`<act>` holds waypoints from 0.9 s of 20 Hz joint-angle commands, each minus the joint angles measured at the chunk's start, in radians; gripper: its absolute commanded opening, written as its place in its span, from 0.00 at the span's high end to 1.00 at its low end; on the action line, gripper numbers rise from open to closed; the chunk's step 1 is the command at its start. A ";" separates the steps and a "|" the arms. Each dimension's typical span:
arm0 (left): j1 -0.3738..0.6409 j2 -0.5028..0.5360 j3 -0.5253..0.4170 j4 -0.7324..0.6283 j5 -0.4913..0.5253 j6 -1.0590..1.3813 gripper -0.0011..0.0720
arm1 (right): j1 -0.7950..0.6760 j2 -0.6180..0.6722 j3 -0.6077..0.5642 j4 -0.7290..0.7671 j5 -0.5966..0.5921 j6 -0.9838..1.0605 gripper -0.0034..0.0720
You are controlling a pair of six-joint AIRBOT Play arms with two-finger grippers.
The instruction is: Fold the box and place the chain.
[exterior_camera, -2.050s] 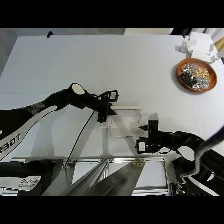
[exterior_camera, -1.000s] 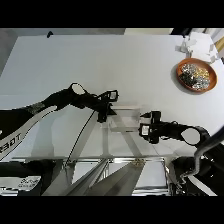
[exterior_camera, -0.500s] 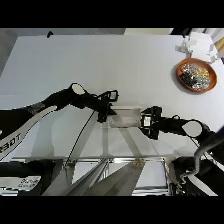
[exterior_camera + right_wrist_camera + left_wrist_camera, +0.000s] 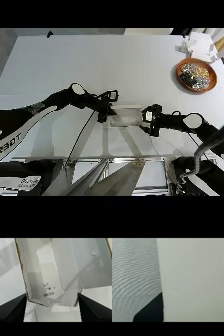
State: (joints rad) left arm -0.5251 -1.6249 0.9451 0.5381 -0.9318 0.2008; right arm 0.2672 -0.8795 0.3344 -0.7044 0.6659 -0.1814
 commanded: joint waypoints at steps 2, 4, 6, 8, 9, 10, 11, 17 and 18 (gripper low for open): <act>0.000 0.000 0.001 0.001 0.000 0.000 0.97 | -0.025 -0.004 0.006 0.040 0.006 -0.038 0.03; 0.000 0.000 0.001 0.001 0.000 0.000 0.97 | -0.026 -0.004 0.006 0.047 0.007 -0.040 0.03; 0.000 0.000 0.001 0.001 0.000 0.000 0.97 | -0.026 -0.004 0.008 0.055 0.009 -0.041 0.03; 0.000 0.000 0.000 0.001 0.000 0.000 0.97 | -0.026 -0.004 0.013 0.055 0.011 -0.043 0.03; 0.000 0.000 0.001 0.001 0.000 0.000 0.97 | -0.026 -0.004 0.013 0.055 0.008 -0.059 0.03; 0.000 0.000 0.001 0.001 0.000 0.000 0.97 | -0.026 -0.005 0.013 0.059 0.008 -0.069 0.03; 0.000 0.000 0.001 0.001 0.000 0.000 0.97 | -0.026 -0.015 0.013 0.069 0.009 -0.082 0.03; 0.000 0.000 0.001 0.001 0.000 0.000 0.97 | -0.064 -0.090 0.032 0.141 0.042 -0.171 0.03; 0.000 0.000 0.001 0.001 0.000 0.000 0.97 | -0.081 -0.099 0.042 0.141 0.058 -0.171 0.03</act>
